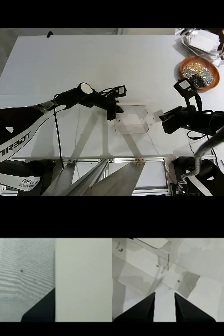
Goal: Fold the box and place the chain.
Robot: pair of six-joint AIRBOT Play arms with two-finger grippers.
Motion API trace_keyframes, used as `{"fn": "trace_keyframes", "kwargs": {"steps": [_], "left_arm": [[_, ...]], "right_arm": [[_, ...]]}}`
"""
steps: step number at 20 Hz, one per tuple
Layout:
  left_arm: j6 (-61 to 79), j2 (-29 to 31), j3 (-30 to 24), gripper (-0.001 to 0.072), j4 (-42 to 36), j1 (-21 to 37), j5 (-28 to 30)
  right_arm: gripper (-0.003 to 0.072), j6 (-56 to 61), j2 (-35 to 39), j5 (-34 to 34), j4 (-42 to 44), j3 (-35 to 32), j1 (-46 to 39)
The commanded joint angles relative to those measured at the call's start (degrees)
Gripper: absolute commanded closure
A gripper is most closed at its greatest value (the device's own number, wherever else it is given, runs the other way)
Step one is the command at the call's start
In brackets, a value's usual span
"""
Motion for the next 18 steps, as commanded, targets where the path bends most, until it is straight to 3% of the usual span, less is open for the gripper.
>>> {"fn": "trace_keyframes", "kwargs": {"steps": [1,18], "left_arm": [[0.0,0.0,0.0,0.0703,0.2,0.0,0.0],[-2.6,0.1,0.2,0.0709,5.2,0.1,-3.7]], "right_arm": [[0.0411,-1.1,0.0,0.0,0.0,0.0,0.0],[0.041,-1.1,0.0,0.0,0.0,0.0,0.0]]}}
